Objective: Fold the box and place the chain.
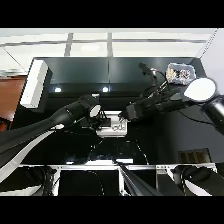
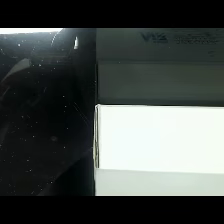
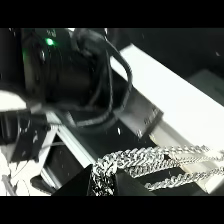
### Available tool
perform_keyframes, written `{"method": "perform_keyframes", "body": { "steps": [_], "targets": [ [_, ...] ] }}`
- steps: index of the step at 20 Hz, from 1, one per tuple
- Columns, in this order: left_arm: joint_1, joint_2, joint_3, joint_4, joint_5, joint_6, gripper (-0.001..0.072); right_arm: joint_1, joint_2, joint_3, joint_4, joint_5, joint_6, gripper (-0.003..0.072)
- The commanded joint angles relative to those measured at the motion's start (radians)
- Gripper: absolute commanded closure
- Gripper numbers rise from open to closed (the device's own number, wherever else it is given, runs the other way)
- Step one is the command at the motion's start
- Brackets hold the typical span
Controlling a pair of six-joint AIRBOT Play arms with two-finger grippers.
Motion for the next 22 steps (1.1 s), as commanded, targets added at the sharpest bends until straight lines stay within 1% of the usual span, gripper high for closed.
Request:
{"method": "perform_keyframes", "body": {
  "steps": [1,3,4,5,8,10,11,12,14,16,17,18,19,20,21,22],
  "targets": [
    [0.001,0.0,0.0,0.0,0.0,0.0,0.0682,0.053,-0.051,0.0,0.005,-0.094,0.011,0.0672],
    [0.001,0.0,0.0,0.0,0.0,0.0,0.0682,0.053,-0.069,0.0,0.004,-0.094,0.019,0.066],
    [0.001,0.0,0.0,0.0,0.0,0.0,0.0682,0.051,-0.07,0.0,-0.005,-0.094,0.019,0.0544],
    [0.001,0.0,0.0,0.0,0.0,0.0,0.0682,0.042,-0.069,0.0,-0.01,-0.084,0.018,0.0481],
    [0.001,0.0,0.0,0.0,0.0,0.0,0.0682,-0.061,-0.066,0.001,-0.018,-0.014,0.018,0.0482],
    [0.001,0.0,0.0,0.0,0.0,0.0,0.0682,-0.179,-0.06,0.001,-0.056,0.034,0.015,0.0483],
    [0.001,0.0,0.0,0.0,0.0,0.0,0.0682,-0.244,-0.06,0.001,-0.095,0.04,0.011,0.0483],
    [0.001,0.0,0.0,0.0,0.0,0.0,0.0682,-0.3,-0.06,0.0,-0.149,0.026,0.011,0.0483],
    [0.001,0.0,0.0,0.0,0.0,0.0,0.0682,-0.387,-0.062,0.0,-0.335,-0.082,0.054,0.0484],
    [0.001,0.0,0.0,0.0,0.001,0.0,0.0682,-0.415,-0.077,-0.015,-0.612,-0.232,0.265,0.0472],
    [0.001,0.0,0.0,0.0,0.001,0.0,0.0682,-0.414,-0.098,-0.025,-0.711,-0.287,0.327,0.0144],
    [0.001,0.0,0.0,0.0,0.0,0.0,0.0682,-0.415,-0.135,-0.028,-0.767,-0.33,0.356,-0.0022],
    [0.001,0.0,0.0,0.0,0.0,0.0,0.0682,-0.423,-0.182,-0.027,-0.807,-0.381,0.407,-0.0022],
    [0.001,0.0,0.0,0.0,0.0,0.0,0.0682,-0.438,-0.228,-0.02,-0.846,-0.428,0.516,-0.0022],
    [0.001,0.0,0.0,0.0,0.0,0.0,0.0682,-0.458,-0.284,0.006,-0.891,-0.451,0.655,-0.0016],
    [0.001,0.0,0.0,0.0,0.001,0.0,0.0682,-0.472,-0.348,0.056,-0.925,-0.441,0.726,-0.0016]
  ]
}}
